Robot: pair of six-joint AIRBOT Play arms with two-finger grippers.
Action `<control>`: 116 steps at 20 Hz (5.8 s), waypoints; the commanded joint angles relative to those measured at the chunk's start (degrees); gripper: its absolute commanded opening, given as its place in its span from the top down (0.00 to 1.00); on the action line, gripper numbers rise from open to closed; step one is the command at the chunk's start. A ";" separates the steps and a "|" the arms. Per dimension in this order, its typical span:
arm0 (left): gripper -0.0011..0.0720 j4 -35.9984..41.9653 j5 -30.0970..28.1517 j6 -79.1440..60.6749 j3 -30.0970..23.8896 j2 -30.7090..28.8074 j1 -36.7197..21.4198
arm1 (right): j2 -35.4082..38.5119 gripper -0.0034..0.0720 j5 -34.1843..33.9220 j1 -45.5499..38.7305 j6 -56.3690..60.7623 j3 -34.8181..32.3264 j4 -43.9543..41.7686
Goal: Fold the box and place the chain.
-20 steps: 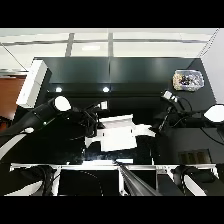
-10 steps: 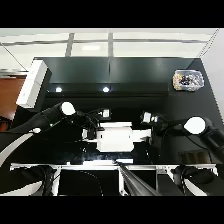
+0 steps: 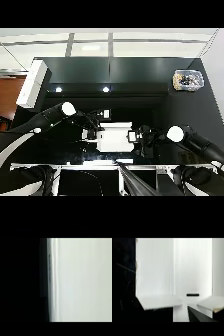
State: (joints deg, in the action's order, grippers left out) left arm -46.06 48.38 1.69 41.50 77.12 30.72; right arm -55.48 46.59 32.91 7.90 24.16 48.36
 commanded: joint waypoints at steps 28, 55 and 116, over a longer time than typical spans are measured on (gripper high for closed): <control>0.95 -0.17 1.79 -0.02 0.00 -1.36 0.02 | -1.11 0.03 -8.17 -1.42 -7.87 3.65 -14.93; 0.95 0.11 1.84 0.26 0.00 -1.33 0.02 | -9.25 0.08 -10.45 -1.36 -17.03 -0.15 -18.75; 0.02 -7.06 4.33 10.34 -17.35 -30.53 -6.38 | -9.25 0.38 -10.40 -1.36 -17.18 -0.13 -18.75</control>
State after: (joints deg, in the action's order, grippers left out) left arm -49.80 55.48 20.86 27.97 47.55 24.18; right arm -64.71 35.86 31.51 -9.23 24.03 29.58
